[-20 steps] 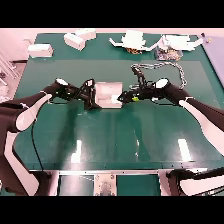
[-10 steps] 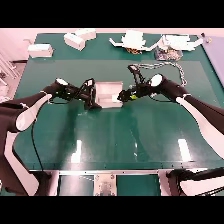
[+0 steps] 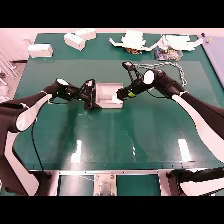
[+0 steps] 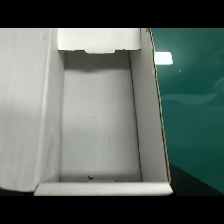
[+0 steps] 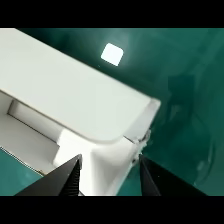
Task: Fold the box and place the chain.
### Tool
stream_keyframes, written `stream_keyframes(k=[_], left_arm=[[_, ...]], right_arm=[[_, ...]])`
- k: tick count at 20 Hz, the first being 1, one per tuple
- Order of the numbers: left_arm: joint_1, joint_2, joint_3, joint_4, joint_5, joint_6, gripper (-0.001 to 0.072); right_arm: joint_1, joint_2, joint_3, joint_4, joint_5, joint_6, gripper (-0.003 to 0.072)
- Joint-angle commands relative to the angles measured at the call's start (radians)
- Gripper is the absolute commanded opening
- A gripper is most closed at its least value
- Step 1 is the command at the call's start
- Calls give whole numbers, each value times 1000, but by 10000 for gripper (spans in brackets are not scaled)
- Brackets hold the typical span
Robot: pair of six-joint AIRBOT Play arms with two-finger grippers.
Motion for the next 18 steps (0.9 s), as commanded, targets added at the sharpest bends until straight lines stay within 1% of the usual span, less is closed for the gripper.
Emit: stream_keyframes(k=[1, 5, 9, 14, 18], left_arm=[[1, 0, 1, -1, 1, -1, 490], [1, 0, 1, -1, 1, -1, 490], [1, 0, 1, -1, 2, -1, 490], [1, 0, 1, -1, 2, -1, 490], [1, 0, 1, -1, 2, -1, 490]], right_arm=[[13, 1, 6, -79, 47, 78, 450], [27, 0, 8, -137, 45, 130, 451], [49, -11, 11, -136, 16, 153, 451], [77, -70, 12, -144, 13, 212, 451], [93, -82, 33, -239, 13, 272, 451]])
